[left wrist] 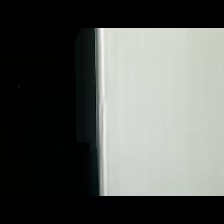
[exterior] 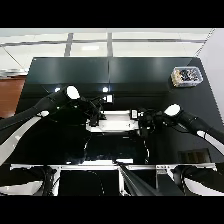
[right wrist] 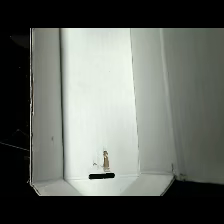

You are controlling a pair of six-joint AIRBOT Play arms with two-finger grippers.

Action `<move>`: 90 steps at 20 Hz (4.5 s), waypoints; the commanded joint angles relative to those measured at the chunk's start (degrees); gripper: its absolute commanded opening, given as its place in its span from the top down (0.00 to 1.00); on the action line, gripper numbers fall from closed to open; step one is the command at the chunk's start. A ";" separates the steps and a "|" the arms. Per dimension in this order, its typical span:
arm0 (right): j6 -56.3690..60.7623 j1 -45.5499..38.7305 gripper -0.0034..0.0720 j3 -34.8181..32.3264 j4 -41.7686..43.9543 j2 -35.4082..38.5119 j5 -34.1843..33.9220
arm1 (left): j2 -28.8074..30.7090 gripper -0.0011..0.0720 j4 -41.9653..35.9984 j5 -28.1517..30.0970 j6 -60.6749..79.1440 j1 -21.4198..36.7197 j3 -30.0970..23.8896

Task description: Fold the box and place the chain.

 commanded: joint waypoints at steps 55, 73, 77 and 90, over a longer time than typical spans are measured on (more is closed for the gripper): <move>5.73 2.05 0.79 2.03 -6.10 -2.97 -2.32 | 21.53 0.95 -28.24 10.86 -34.95 -0.02 -17.00; 5.73 2.05 0.79 2.01 -6.10 -2.97 -2.32 | 5.64 0.95 -19.10 14.82 -30.71 -0.48 -12.44; 5.73 2.05 0.79 2.01 -6.10 -2.97 -2.32 | 6.25 0.95 -16.79 5.42 -30.91 0.85 -7.76; 5.73 2.05 0.79 2.01 -6.12 -2.97 -2.32 | 28.28 0.94 -5.40 -7.15 -22.40 20.94 -18.25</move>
